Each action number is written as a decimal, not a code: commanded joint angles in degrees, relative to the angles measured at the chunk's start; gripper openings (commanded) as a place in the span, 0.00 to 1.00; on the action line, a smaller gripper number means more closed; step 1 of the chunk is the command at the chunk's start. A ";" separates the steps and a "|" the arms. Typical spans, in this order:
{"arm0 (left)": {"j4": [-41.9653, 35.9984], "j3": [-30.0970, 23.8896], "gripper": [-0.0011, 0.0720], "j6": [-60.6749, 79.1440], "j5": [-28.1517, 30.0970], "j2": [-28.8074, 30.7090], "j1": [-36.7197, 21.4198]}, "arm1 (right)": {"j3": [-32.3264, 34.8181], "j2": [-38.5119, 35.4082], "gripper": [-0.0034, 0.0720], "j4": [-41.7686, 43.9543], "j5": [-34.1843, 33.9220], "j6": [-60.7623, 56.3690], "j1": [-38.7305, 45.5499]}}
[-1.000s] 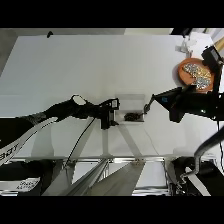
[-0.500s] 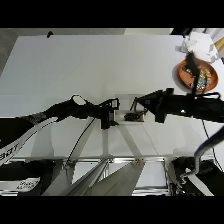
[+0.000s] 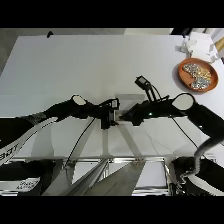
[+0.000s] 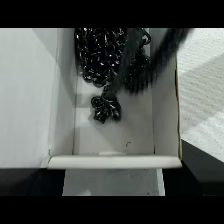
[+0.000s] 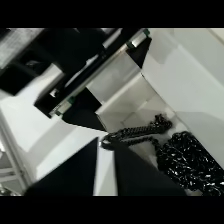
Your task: Fold the box and place the chain.
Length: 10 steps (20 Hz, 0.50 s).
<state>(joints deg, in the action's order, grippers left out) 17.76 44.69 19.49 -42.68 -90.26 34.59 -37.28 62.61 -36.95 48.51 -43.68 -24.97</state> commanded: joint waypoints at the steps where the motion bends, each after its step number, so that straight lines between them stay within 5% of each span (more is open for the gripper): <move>1: 0.02 0.02 0.20 0.02 0.00 0.04 0.04 | 0.04 5.53 0.39 -0.55 -2.97 0.00 -1.86; 7: 0.00 0.02 0.20 0.00 0.02 0.04 0.04 | -0.61 -0.22 0.39 -1.55 -0.44 0.04 0.63; 10: 0.02 0.02 0.20 0.02 0.02 0.04 0.04 | -0.63 -7.52 0.27 -10.40 5.38 0.28 9.03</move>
<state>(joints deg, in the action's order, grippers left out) 17.78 44.69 19.49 -42.68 -90.26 34.59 -37.78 60.12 -40.62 49.06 -43.64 -21.37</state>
